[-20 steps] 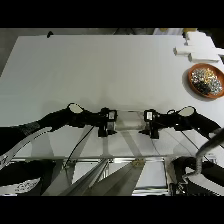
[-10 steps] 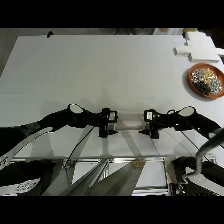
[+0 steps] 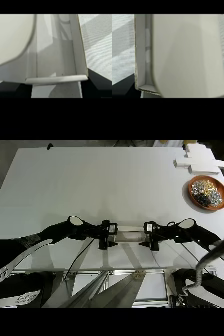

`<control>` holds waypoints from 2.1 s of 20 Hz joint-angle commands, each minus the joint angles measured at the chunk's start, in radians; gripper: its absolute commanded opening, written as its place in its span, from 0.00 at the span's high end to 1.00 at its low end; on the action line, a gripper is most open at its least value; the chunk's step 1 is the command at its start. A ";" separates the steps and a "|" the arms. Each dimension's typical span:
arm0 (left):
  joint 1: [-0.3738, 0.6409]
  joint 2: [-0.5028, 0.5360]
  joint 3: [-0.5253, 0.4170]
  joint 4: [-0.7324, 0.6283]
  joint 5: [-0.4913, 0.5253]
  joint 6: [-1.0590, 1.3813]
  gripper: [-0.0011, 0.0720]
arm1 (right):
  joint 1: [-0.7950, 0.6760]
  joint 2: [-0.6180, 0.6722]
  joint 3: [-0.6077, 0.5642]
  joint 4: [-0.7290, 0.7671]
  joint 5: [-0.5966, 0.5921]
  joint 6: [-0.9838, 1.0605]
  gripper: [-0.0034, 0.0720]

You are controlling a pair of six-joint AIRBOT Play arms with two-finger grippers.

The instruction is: Fold the box and place the chain.

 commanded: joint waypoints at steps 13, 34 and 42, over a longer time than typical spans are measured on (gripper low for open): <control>0.000 0.000 0.000 0.000 0.001 0.000 0.80 | 0.000 0.000 0.001 0.000 0.000 -0.001 0.41; 0.000 0.000 0.000 0.000 0.001 0.000 0.80 | -0.003 0.256 0.003 -0.479 0.006 0.423 0.27; 0.000 0.000 0.000 0.000 0.001 0.001 0.80 | -0.002 0.481 0.003 -0.394 0.128 0.536 0.93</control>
